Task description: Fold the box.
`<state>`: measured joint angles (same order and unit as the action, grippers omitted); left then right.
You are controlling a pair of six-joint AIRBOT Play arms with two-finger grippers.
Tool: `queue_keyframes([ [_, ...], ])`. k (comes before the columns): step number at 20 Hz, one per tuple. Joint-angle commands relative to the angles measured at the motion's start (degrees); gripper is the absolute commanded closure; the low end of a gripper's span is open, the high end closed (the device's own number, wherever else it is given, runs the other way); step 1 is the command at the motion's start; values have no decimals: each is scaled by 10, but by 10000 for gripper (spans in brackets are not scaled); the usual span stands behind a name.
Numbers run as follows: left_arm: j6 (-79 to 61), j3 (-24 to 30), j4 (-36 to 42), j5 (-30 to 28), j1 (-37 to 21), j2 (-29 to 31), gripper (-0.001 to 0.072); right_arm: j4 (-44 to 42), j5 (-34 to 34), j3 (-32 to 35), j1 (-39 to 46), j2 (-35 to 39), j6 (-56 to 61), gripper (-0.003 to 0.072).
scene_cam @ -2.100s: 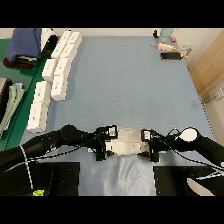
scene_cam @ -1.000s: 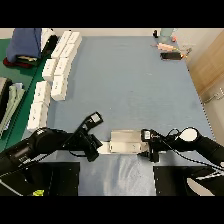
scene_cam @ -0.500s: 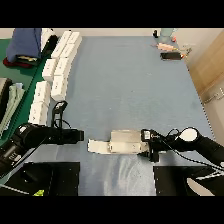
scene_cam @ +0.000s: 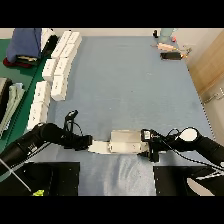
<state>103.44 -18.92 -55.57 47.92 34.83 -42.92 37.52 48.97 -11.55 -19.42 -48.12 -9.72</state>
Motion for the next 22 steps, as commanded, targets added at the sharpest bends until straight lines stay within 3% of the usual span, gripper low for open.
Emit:
queue_keyframes([
  [1, -6, 2, 59, -80, 77, -28, 694, 0, 0, 0, 0, 0, 0, 149],
  [4, -3, -3, 80, -92, 109, -27, 694, 0, 0, 0, 0, 0, 0, 149],
  [7, -3, -5, 109, -89, 109, -27, 692, 0, 0, 0, 0, 0, 0, 149],
  [13, -7, -40, 106, -90, 108, -27, 691, 0, 0, 0, 0, 0, 0, 149],
  [19, -6, -43, 107, -90, 109, -27, 690, 0, 0, 0, 0, 0, 0, 149],
  [20, -6, -44, 107, -89, 109, -27, 616, 0, 0, 0, 0, 0, 0, 149],
  [21, -6, -44, 109, -88, 109, -27, 341, 0, 0, 0, 0, 0, 0, 149],
  [22, -6, -44, 110, -85, 109, -27, 286, 0, 0, 0, 0, 0, 0, 149],
])
